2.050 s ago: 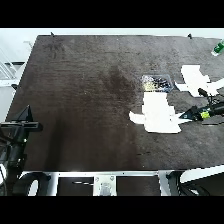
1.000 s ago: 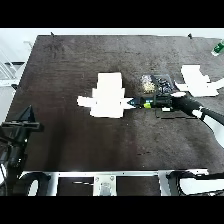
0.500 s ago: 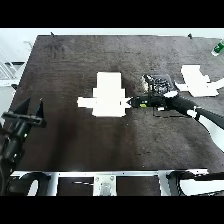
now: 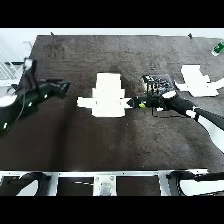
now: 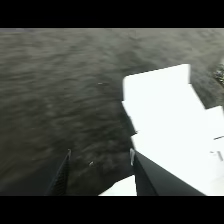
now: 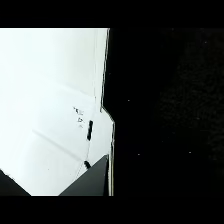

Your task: Fold the box and place the chain.

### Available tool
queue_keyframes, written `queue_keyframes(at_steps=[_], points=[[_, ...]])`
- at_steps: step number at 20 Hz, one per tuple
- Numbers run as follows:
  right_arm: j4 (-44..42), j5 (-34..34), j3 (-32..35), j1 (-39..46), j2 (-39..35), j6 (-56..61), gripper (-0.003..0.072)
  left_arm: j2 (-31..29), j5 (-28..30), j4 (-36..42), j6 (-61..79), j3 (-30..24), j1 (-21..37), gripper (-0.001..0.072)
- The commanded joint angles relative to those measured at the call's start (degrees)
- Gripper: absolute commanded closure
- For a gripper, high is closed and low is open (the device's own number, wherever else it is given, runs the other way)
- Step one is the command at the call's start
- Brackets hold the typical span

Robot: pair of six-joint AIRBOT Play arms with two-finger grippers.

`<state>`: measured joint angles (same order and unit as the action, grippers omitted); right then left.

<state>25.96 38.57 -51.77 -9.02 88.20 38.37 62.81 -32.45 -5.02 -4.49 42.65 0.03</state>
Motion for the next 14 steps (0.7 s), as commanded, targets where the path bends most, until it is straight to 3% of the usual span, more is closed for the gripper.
queue_keyframes(at_steps=[1,7,10,14], points=[[0.0,-1.2,-0.1,-0.4,0.0,0.2,0.0681,17.5,-13.2,-13.9,-13.2,17.6,0.0,0.0267],[-0.1,-1.7,-0.1,-0.6,0.1,0.2,0.0680,39.1,-33.7,-30.0,-36.5,49.5,-0.5,0.0267],[-0.2,-1.7,-0.1,-0.6,0.1,0.2,0.0680,46.2,-41.9,-33.8,-42.2,59.1,-2.6,0.0265],[-0.2,-1.7,-0.1,-0.8,0.1,0.2,0.0680,54.6,-48.0,-35.3,-47.4,66.5,-6.0,0.0265]])
